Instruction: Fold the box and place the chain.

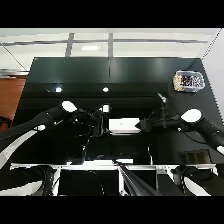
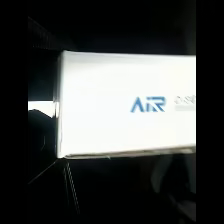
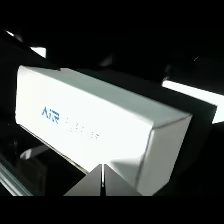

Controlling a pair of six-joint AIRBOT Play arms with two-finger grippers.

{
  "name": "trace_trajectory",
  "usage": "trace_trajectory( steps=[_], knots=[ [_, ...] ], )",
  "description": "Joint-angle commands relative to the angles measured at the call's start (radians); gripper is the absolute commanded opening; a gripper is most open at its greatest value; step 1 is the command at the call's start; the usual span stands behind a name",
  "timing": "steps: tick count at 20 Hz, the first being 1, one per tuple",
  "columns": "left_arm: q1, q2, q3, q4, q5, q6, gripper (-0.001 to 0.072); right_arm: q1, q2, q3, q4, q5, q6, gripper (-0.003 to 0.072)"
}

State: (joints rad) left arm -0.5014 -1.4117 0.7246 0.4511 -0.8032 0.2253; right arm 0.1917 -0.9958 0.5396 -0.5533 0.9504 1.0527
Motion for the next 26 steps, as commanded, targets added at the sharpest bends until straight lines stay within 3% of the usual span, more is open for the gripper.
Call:
trace_trajectory(
  steps=[1,5,9,13,16,19,26],
  knots=[
    [0.012,0.024,0.002,0.006,-0.011,0.002,0.0717,-0.125,0.098,0.112,-0.184,0.174,0.004,0.0018],
    [0.041,0.130,0.002,0.193,-0.028,-0.178,0.0717,-0.344,0.183,0.122,-0.341,0.219,0.026,0.0018],
    [0.001,0.207,0.060,0.180,-0.057,-0.341,0.0712,-0.454,0.183,0.111,-0.341,0.193,0.028,0.0018],
    [-0.135,0.046,0.291,0.208,-0.057,-0.463,0.0711,-0.454,0.183,0.111,-0.334,0.163,0.028,0.0018],
    [-0.195,-0.118,0.445,0.307,-0.150,-0.515,0.0709,-0.454,0.183,0.110,-0.335,0.168,0.028,0.0019],
    [-0.203,-0.187,0.480,0.318,-0.190,-0.550,0.0709,-0.454,0.183,0.110,-0.337,0.167,0.028,0.0018],
    [-0.221,-0.193,0.481,0.325,-0.200,-0.574,0.0708,-0.454,0.183,0.110,-0.337,0.164,0.028,0.0018]
  ],
)
